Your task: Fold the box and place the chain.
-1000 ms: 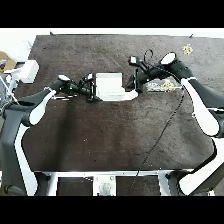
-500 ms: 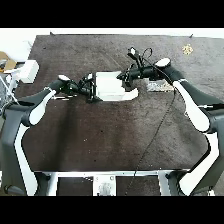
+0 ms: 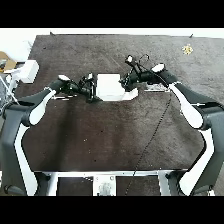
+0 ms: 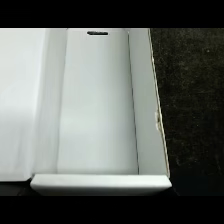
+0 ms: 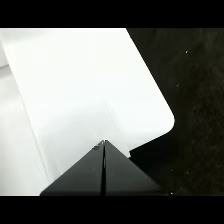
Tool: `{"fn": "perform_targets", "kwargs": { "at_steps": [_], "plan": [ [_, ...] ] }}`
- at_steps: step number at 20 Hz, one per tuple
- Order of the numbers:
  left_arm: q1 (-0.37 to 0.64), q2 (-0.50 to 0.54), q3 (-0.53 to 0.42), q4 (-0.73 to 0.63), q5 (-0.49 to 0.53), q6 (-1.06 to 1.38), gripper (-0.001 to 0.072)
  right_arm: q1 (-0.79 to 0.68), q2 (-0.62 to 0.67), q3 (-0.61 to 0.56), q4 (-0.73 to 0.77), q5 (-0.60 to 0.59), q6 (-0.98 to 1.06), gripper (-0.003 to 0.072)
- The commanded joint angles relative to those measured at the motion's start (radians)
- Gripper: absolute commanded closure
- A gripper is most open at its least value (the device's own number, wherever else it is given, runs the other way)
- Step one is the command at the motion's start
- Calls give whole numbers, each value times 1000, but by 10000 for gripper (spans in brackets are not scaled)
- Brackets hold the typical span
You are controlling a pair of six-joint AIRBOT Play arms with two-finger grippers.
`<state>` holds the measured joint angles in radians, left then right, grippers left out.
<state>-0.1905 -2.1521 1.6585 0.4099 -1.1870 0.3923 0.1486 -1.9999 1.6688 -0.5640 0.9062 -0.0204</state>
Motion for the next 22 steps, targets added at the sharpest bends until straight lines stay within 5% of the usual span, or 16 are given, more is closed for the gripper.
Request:
{"fn": "perform_targets", "kwargs": {
  "at_steps": [1,7,8,10,15,18,22],
  "plan": [
    [1,0,0,0,1,1,368,0,-13,-2,-27,14,-2,686],
    [1,0,0,0,1,1,369,-21,-7,38,16,15,-13,685],
    [1,0,0,0,1,1,369,-27,8,44,24,25,-13,635],
    [0,0,0,0,1,1,368,-44,55,53,21,100,-12,216],
    [0,0,0,0,1,1,368,-66,138,52,-160,349,18,238],
    [0,0,0,0,1,1,369,-34,129,-15,-327,275,15,38],
    [0,0,0,0,1,1,369,-11,127,-79,-331,229,-74,14]
  ]
}}
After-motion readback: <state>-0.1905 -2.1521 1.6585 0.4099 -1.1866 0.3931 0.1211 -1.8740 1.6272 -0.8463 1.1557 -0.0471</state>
